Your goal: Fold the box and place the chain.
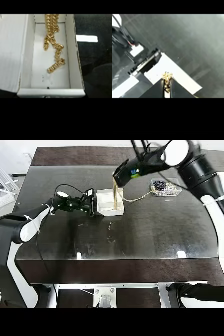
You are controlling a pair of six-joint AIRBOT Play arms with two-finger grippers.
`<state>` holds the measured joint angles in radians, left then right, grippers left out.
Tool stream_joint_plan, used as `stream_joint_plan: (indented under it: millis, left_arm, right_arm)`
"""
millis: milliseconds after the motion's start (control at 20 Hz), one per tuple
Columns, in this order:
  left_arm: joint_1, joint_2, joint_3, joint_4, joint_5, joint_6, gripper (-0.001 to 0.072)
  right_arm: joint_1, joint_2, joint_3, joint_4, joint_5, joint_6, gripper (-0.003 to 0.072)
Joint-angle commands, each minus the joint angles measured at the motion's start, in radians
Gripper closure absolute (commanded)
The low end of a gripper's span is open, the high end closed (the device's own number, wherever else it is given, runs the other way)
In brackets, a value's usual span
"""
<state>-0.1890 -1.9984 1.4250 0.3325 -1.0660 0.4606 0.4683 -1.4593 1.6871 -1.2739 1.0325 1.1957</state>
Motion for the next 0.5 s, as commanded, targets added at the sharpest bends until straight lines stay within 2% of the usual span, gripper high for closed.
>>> stream_joint_plan:
  millis: [0, 250, 450]
  left_arm:
    - [0.001, 0.000, 0.000, 0.000, 0.000, 0.000, 0.0170]
    - [0.001, 0.000, 0.000, 0.000, 0.000, 0.000, 0.0171]
    - [0.001, 0.000, 0.000, 0.000, 0.000, 0.000, 0.0171]
  right_arm:
    - [0.000, -0.003, -0.143, 0.012, -0.102, 0.001, 0.0675]
    - [0.000, -0.066, -0.276, 0.045, -0.201, 0.000, 0.0675]
    - [0.000, -0.163, -0.281, 0.045, -0.306, 0.000, 0.0675]
